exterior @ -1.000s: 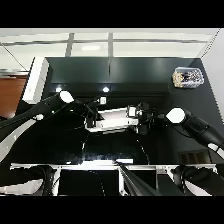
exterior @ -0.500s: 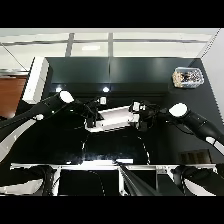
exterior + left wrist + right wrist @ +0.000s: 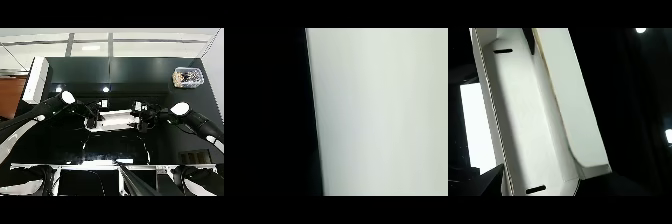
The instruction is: Fold the box and place the chain.
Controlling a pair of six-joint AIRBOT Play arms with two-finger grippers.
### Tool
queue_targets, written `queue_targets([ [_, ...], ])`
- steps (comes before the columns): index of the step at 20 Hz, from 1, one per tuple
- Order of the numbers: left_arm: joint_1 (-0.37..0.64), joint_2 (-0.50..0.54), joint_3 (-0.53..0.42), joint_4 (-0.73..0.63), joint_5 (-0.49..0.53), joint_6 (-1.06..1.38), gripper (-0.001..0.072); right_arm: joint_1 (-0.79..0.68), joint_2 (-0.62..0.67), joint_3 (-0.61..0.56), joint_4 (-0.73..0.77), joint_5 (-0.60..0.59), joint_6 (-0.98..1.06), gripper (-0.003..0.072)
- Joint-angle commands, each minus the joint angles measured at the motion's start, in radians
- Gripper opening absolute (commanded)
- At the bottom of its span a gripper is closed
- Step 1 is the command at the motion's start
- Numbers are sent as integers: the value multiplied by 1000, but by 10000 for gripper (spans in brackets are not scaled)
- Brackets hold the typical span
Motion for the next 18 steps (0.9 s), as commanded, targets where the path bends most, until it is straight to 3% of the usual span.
queue_targets([
  [1,-13,-1,0,5,-7,11,27,13,-13,-1,-1,33,-4,720],
  [9,-11,-1,1,5,-8,11,28,50,-119,-1,-127,35,-6,719],
  [18,-11,-1,1,4,-8,10,28,50,-134,-8,-129,21,-9,719],
])
